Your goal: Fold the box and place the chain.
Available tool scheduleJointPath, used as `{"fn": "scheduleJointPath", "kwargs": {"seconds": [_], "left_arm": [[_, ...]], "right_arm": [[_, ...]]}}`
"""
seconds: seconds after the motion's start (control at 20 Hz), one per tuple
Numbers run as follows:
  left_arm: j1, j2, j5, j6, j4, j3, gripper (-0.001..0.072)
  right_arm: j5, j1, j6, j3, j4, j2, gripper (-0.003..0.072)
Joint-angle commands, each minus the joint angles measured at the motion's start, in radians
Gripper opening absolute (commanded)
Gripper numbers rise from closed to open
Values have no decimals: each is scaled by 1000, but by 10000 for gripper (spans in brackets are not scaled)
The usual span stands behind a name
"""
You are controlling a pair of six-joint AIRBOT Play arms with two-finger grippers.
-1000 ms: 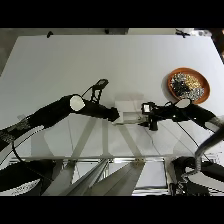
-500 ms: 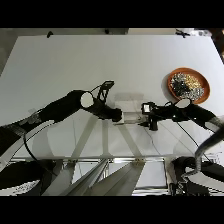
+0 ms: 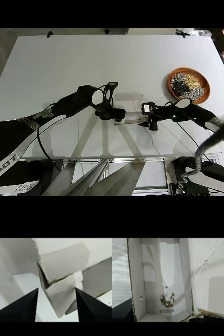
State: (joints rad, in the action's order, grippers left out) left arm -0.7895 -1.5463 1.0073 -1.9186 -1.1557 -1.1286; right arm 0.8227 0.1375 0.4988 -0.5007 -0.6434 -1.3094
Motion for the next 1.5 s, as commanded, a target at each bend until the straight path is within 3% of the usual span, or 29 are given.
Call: {"fn": "scheduleJointPath", "kwargs": {"seconds": [0.0, 0.3, 0.55, 0.75, 0.8, 0.85, 1.05, 1.15, 1.45], "left_arm": [[-17, -30, 43, -98, -45, -49, 446], [-39, -110, 123, -214, -76, -143, 404], [-51, -139, 135, -330, -119, -145, 319], [-62, -140, 114, -357, -140, -145, 306], [-64, -140, 115, -379, -145, -145, 267], [-66, -140, 113, -383, -145, -145, 184], [-77, -140, 111, -396, -150, -145, 126], [-85, -140, 123, -402, -171, -145, 26], [-87, -140, 169, -424, -204, -146, 17]], "right_arm": [[0, 0, 0, 0, 0, 0, 398], [0, 0, 0, 0, 0, 0, 398], [0, 0, 0, 0, 0, 0, 398], [0, 0, 0, 0, 0, 0, 398], [0, 0, 0, 0, 0, 0, 398], [0, 0, 0, 0, 0, 0, 398], [0, 0, 0, 0, 0, 0, 398], [0, 0, 0, 0, 0, 0, 398], [0, 0, 0, 0, 0, 0, 398]]}}
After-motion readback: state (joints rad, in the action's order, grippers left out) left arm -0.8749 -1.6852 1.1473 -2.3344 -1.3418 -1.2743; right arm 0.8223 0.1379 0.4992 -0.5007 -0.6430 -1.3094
